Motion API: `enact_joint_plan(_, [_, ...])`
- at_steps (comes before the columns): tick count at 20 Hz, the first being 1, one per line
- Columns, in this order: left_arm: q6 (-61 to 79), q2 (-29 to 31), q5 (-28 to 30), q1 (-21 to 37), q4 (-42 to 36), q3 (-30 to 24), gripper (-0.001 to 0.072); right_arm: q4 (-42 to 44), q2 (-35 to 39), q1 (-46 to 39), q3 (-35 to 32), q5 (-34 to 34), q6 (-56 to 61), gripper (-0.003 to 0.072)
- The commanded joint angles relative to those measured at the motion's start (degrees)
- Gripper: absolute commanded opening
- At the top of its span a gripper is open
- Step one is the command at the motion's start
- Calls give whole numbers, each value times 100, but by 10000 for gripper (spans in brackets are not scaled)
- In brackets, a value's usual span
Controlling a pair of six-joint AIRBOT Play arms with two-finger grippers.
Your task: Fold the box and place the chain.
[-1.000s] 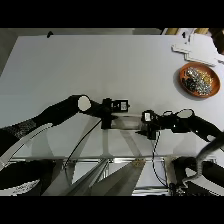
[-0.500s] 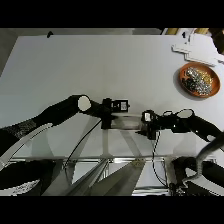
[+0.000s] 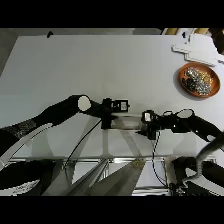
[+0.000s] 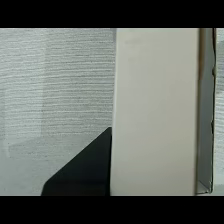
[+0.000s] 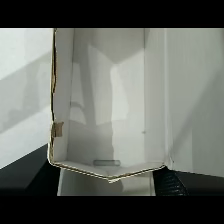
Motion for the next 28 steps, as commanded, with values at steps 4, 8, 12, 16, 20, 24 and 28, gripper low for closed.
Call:
enact_joint_plan(4, [13, 31, -76, 11, 50, 4, 481, 0, 4, 4, 2, 7, 2, 411])
enact_joint_plan(8, [-103, 260, -339, 118, 354, 4, 637, 0, 4, 7, 2, 7, 2, 411])
enact_joint_plan(12, [-1207, 748, -994, 304, 1408, 4, 582, 0, 4, 7, 2, 11, 2, 411])
enact_joint_plan(16, [-2015, 1543, -1464, 315, 1952, 4, 47, 0, 4, 7, 2, 11, 2, 411])
enact_joint_plan(20, [-2011, 2000, -1827, -15, 1539, 4, 6, 0, 4, 7, 2, 11, 2, 411])
enact_joint_plan(24, [-1622, 1794, -734, -824, 1043, 4, 7, 0, 4, 7, 2, 11, 2, 411])
enact_joint_plan(28, [-1499, 1145, 1080, -997, 911, 9, 7, 0, 4, 7, 2, 11, 2, 411])
